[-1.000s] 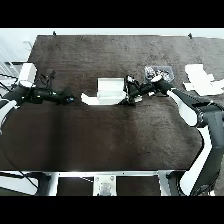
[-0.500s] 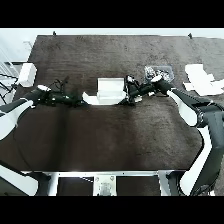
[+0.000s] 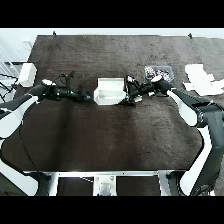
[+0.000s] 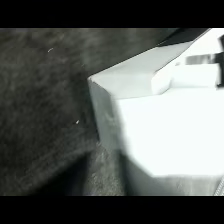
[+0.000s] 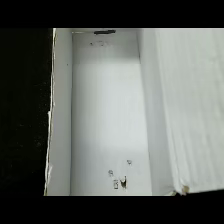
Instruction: Fold the box and place the chain.
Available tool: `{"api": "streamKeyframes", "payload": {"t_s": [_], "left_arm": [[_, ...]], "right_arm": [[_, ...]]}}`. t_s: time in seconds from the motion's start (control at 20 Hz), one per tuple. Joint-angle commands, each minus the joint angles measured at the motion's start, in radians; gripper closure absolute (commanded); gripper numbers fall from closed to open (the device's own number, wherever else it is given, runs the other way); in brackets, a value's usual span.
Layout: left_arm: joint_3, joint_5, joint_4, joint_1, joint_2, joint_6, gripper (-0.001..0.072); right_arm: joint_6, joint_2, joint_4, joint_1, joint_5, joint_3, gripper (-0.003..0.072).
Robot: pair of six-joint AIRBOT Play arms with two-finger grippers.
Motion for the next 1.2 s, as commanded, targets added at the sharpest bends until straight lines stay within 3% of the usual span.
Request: {"api": "streamKeyframes", "payload": {"t_s": [0.0,0.55,0.65,0.95,1.15], "left_arm": [[0.024,-0.014,-0.024,-0.002,-0.001,0.0,0.0372],[0.024,-0.015,-0.104,-0.023,-0.001,0.0,0.037],[0.024,-0.001,-0.107,-0.039,-0.001,0.0,0.0289],[0.026,-0.005,-0.106,-0.039,-0.001,-0.061,0.0283],[0.074,-0.019,-0.01,-0.06,-0.001,-0.14,0.0284]], "right_arm": [[0.0,0.0,0.0,0.001,0.0,0.0,0.0141],[0.0,0.0,0.0,0.001,0.0,0.0,0.0141],[0.0,0.0,0.0,0.001,0.0,0.0,0.0141],[0.0,0.0,0.0,0.001,0.0,0.0,0.0141],[0.0,0.0,0.0,0.001,0.0,0.0,0.0141]]}}
